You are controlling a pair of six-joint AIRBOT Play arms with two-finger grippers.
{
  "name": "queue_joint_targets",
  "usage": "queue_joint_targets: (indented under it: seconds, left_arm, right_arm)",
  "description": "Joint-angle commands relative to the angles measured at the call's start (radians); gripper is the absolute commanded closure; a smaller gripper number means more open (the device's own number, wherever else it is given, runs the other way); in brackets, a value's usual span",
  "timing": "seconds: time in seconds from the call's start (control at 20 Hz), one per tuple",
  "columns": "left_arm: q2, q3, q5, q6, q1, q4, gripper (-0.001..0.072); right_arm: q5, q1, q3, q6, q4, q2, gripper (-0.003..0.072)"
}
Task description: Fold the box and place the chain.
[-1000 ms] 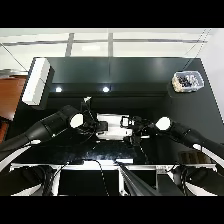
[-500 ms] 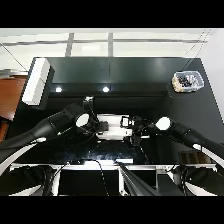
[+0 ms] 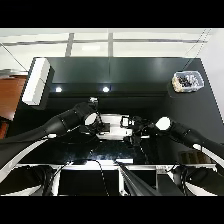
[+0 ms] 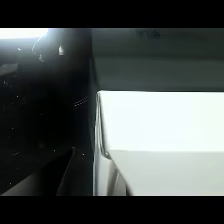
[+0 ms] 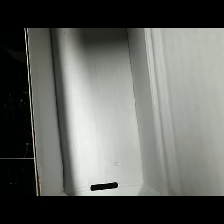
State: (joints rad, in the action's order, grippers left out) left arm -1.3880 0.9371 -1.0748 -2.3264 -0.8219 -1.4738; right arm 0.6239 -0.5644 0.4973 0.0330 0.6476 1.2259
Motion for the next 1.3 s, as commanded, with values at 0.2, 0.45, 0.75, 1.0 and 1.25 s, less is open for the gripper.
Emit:
queue_joint_targets:
  seconds: [0.2,0.45,0.75,1.0,1.25]
  left_arm:
    - [-0.021,0.004,0.019,-0.008,-0.001,-0.005,0.0361]
    - [-0.022,0.005,0.018,-0.008,-0.001,-0.006,0.0363]
    - [-0.022,0.008,0.027,-0.007,-0.001,-0.005,0.0496]
    - [-0.022,0.008,0.034,-0.004,-0.010,-0.005,0.0681]
    - [-0.022,0.008,0.042,-0.004,-0.016,-0.002,0.0677]
  right_arm:
    - [0.000,-0.001,0.000,0.000,0.000,0.001,0.0498]
    - [0.000,-0.001,0.000,0.000,0.000,0.001,0.0498]
    - [0.000,-0.001,0.000,0.000,0.000,0.001,0.0498]
    - [0.000,-0.001,0.000,-0.001,0.000,0.001,0.0498]
    - [0.000,-0.001,0.000,-0.001,0.000,0.001,0.0498]
